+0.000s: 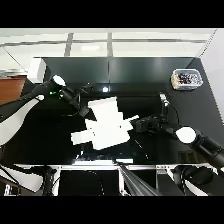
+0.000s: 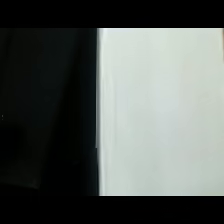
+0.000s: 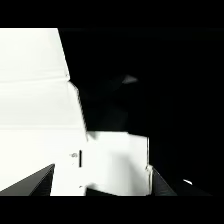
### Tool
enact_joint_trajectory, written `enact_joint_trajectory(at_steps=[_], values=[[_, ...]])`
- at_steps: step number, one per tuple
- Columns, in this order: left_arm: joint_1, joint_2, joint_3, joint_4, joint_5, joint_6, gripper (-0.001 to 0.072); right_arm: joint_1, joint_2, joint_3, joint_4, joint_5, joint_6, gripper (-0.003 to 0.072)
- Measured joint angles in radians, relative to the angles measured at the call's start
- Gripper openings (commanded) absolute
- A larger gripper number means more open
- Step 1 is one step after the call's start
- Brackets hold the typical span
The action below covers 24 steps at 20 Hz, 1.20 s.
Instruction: Fold the box and place the chain.
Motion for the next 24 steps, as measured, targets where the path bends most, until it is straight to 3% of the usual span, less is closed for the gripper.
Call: enact_joint_trajectory(at_steps=[4,8,15,20,24], values=[[-0.009,0.077,-0.021,0.005,0.031,0.04,0.0018,-0.089,0.002,0.149,-0.182,0.221,-0.085,0.0709],[-0.053,0.204,-0.119,-0.008,0.212,0.232,0.0024,-0.099,-0.005,0.224,-0.283,0.362,-0.383,0.0709],[-0.13,0.232,-0.168,-0.002,0.385,0.529,0.0024,0.001,-0.095,0.189,-0.325,0.378,-0.869,0.0709],[-0.153,0.234,-0.173,0.013,0.42,0.548,0.0024,0.105,-0.191,0.17,-0.326,0.363,-1.011,0.0709],[-0.156,0.234,-0.173,0.018,0.42,0.549,0.0024,0.18,-0.24,0.166,-0.275,0.263,-1.045,0.0709]])
